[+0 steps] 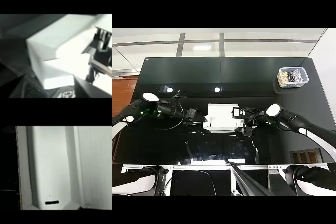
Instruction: Fold the box and place the chain.
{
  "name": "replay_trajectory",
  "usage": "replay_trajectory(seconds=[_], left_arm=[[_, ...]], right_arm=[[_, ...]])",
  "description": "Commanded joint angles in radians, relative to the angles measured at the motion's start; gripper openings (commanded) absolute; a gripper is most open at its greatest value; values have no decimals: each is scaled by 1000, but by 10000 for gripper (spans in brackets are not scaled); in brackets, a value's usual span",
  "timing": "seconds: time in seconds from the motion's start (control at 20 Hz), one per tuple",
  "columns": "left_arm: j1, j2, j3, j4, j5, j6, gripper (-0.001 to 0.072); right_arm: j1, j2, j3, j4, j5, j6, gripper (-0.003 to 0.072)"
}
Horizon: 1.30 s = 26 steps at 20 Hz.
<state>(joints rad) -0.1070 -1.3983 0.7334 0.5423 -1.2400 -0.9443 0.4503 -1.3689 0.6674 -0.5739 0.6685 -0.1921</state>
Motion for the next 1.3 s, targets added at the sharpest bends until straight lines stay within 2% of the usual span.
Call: replay_trajectory(seconds=[0.0, 0.1, 0.25, 0.4, 0.55, 0.7, 0.85, 0.9, 0.95, 1.1, 1.25], left_arm=[[-68, 0, 29, 9, -14, -32, 535], [-109, 0, 63, 70, 5, -97, 492], [-175, 1, 138, 214, 35, -240, 479], [-236, 1, 205, 289, 36, -330, 401], [-284, 1, 249, 402, 38, -449, 401], [-317, 1, 256, 478, 62, -527, 401], [-340, 0, 256, 496, 108, -570, 401], [-346, 0, 256, 496, 121, -579, 389], [-352, 0, 256, 498, 127, -583, 344], [-368, 0, 256, 507, 145, -610, 341], [-393, 0, 256, 577, 166, -696, 342]], right_arm=[[0, -1, 0, 0, 0, 0, 241], [0, -1, 0, 0, 0, 0, 241], [0, -1, 0, 0, 0, 0, 241], [0, -1, 0, 0, 0, 0, 241], [0, -1, 0, 0, 0, 0, 241], [0, -1, 0, 0, 0, 0, 241], [0, -1, 0, 0, 0, 0, 241], [0, -1, 0, 0, 0, 0, 241], [0, -1, 0, 0, 0, 0, 241], [0, -1, 0, 0, 0, 0, 241], [0, -1, 0, 0, 0, 0, 241]])
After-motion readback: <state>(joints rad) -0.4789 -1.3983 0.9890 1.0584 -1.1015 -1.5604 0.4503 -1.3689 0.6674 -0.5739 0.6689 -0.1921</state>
